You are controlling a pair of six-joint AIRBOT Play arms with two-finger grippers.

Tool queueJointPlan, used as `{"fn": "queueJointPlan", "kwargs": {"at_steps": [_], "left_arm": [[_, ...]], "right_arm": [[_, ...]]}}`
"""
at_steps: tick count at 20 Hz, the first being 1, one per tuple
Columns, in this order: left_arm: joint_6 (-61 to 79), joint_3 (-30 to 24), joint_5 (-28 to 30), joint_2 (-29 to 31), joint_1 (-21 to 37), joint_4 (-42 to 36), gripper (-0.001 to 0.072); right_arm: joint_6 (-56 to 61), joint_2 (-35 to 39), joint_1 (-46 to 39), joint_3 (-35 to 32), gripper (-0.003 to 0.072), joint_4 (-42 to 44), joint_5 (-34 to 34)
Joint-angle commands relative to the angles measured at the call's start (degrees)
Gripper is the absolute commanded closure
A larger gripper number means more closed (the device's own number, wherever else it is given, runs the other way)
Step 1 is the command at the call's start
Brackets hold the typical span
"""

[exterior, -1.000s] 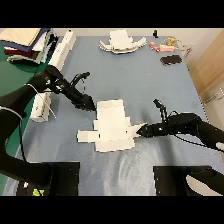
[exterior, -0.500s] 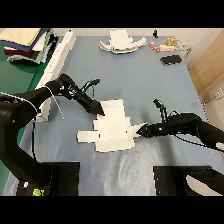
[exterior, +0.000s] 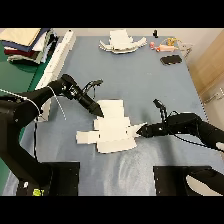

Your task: Fold the box.

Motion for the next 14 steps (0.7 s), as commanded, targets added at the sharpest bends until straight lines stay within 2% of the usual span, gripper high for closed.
{"fn": "queueJointPlan", "kwargs": {"at_steps": [1,2,4,5,8,13,14], "left_arm": [[2.03,0.07,-0.61,-0.04,-0.04,-0.24,0.0696],[4.22,0.07,-0.57,-0.04,-0.04,-0.28,0.0697],[6.91,0.07,-0.33,0.2,-0.07,-0.57,0.0698],[8.59,0.22,-0.68,0.2,-0.04,-1.18,0.0699],[13.29,0.59,-0.81,1.4,-0.07,-2.01,0.0701],[18.05,0.2,2.78,8.92,-0.26,-1.99,0.0702],[19.28,-0.42,3.37,10.86,-0.61,-2.05,0.0702]], "right_arm": [[0.02,0.04,0.02,0.92,0.0684,-2.95,-0.02],[0.02,0.04,0.02,1.55,0.067,-4.13,-0.02],[0.02,0.04,0.02,3.06,0.0491,-6.29,-0.02],[0.02,0.04,0.02,4.22,0.0434,-8.22,-0.02],[2.64,0.04,-0.09,8.66,0.0434,-17.09,0.0],[19.43,0.09,-0.96,16.68,0.0432,-36.54,-0.04],[22.01,0.07,-0.94,17.99,0.0302,-38.6,0.0]]}}
